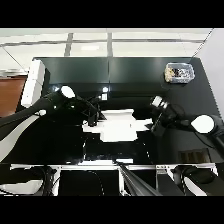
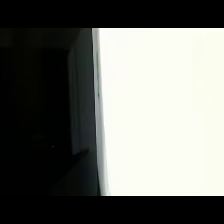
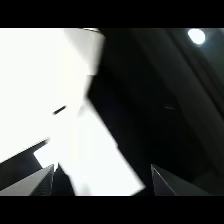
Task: Fold the box and place the chain.
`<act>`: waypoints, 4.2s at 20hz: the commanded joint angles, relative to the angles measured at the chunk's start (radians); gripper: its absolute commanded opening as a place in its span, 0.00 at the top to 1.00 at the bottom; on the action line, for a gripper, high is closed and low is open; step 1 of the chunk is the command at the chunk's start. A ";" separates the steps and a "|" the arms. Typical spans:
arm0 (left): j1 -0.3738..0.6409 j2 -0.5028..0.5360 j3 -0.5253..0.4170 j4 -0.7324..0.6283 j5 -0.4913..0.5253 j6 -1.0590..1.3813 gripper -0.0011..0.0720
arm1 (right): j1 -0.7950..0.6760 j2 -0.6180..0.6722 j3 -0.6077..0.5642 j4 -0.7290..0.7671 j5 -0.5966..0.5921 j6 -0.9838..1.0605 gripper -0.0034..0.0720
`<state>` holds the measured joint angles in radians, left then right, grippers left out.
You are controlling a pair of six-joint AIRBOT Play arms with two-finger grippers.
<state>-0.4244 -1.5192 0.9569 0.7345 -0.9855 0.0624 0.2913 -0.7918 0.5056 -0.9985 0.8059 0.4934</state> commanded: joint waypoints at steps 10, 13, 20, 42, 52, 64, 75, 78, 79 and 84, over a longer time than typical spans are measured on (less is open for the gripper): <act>-0.019 0.003 0.001 0.046 0.039 0.042 0.95 | 0.262 -0.077 -0.145 0.099 -0.178 -0.244 0.02; -0.019 0.003 0.001 0.044 0.039 0.042 0.95 | 0.308 -0.156 -0.145 0.138 -0.296 -0.266 0.02; -0.019 0.003 0.001 0.039 0.039 0.041 0.95 | 0.308 -0.175 -0.047 0.158 -0.277 -0.262 0.02; -0.019 0.003 0.001 0.038 0.039 0.039 0.95 | 0.014 -0.374 0.003 0.613 -0.064 -0.809 0.02; -0.019 0.003 0.001 0.013 0.039 0.035 0.95 | 0.044 -0.529 0.110 0.502 -0.030 -0.797 0.02; -0.019 0.003 0.001 0.013 0.039 0.035 0.95 | 0.084 -0.533 0.111 0.447 -0.076 -0.751 0.02; -0.017 0.006 0.001 0.016 0.034 0.034 0.88 | 0.084 -0.533 0.111 0.447 -0.074 -0.752 0.33; 0.005 0.054 0.015 0.082 0.034 -0.118 0.09 | 0.085 -0.533 0.111 0.447 -0.077 -0.752 0.33; 0.021 0.084 0.027 0.127 0.029 -0.207 0.02 | 0.085 -0.533 0.111 0.447 -0.077 -0.752 0.33; 0.144 0.244 0.076 0.304 -0.235 -0.753 0.08 | 0.085 -0.533 0.111 0.447 -0.077 -0.752 0.33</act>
<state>-0.3412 -1.3479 1.0111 0.9524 -1.0477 -0.3489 0.3756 -1.3247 0.6155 -0.5522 0.7307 -0.2604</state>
